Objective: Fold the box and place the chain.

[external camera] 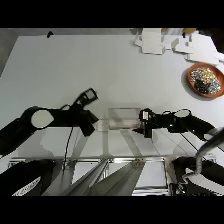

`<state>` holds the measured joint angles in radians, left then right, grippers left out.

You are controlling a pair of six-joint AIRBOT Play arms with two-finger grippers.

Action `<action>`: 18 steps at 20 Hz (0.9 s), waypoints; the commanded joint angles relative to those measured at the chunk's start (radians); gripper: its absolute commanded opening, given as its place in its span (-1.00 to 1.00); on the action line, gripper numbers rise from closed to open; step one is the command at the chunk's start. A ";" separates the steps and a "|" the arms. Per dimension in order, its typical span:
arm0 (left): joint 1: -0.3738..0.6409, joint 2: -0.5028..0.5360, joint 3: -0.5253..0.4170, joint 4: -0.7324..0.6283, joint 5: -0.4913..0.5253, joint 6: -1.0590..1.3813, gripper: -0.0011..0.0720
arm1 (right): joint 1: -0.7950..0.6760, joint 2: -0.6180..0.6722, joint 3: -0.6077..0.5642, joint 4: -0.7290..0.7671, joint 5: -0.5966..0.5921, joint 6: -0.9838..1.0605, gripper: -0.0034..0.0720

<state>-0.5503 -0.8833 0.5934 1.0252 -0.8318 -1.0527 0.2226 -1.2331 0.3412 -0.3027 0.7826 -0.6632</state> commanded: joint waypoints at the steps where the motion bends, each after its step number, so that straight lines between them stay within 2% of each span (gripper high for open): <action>1: 0.108 0.072 -0.001 0.138 -0.102 -0.486 -0.95 | 0.001 0.000 0.000 0.000 0.000 0.000 0.25; 4: 0.138 0.021 -0.039 0.094 -0.092 -0.526 -0.95 | 0.001 0.000 0.000 0.000 0.000 0.000 0.25; 7: 0.137 -0.106 -0.093 -0.055 -0.039 -0.525 -0.95 | 0.001 0.000 0.000 0.000 0.000 0.000 0.25; 12: 0.078 -0.300 -0.099 -0.239 0.013 -0.423 -0.95 | 0.000 0.000 0.000 0.000 0.000 0.000 0.25; 15: 0.030 -0.333 -0.098 -0.364 0.047 -0.327 -0.95 | 0.001 0.000 0.000 0.000 0.000 0.000 0.25; 18: 0.010 -0.336 -0.085 -0.404 0.053 -0.305 -0.95 | 0.001 0.000 0.000 0.000 0.000 0.000 0.25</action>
<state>-0.5167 -1.1992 0.5007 0.7025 -0.7975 -1.4063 0.2226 -1.2331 0.3412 -0.3027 0.7826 -0.6632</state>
